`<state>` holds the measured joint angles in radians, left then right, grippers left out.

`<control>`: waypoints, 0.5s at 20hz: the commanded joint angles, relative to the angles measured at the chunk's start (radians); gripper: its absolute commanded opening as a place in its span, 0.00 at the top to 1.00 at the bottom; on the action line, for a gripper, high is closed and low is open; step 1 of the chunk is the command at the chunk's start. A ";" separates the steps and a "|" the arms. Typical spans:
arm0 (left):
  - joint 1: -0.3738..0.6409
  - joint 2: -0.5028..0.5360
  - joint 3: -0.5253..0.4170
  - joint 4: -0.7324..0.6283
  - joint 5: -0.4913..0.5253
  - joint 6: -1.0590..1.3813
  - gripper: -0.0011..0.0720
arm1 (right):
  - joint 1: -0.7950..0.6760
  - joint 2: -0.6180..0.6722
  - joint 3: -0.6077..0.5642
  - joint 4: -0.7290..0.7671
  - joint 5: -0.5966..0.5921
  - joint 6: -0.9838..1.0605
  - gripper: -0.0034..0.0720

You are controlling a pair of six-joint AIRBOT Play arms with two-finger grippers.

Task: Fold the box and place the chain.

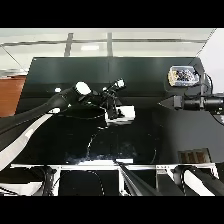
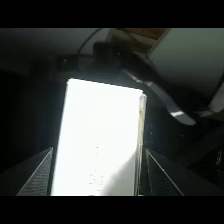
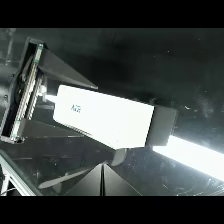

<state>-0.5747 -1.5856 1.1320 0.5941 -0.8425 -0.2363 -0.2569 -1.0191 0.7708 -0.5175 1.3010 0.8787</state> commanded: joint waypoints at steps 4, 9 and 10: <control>0.000 -0.003 0.001 0.001 -0.003 -0.004 0.02 | -0.001 0.001 0.000 -0.018 -0.004 -0.002 0.93; -0.001 -0.003 0.001 0.001 -0.008 -0.004 0.02 | -0.001 0.001 0.000 -0.018 -0.004 -0.001 0.93; -0.001 -0.003 0.001 0.001 -0.008 -0.004 0.02 | -0.001 0.001 0.000 -0.018 -0.004 -0.001 0.93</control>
<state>-0.5747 -1.5875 1.1324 0.5949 -0.8478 -0.2401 -0.2569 -1.0191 0.7708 -0.5346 1.2968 0.8772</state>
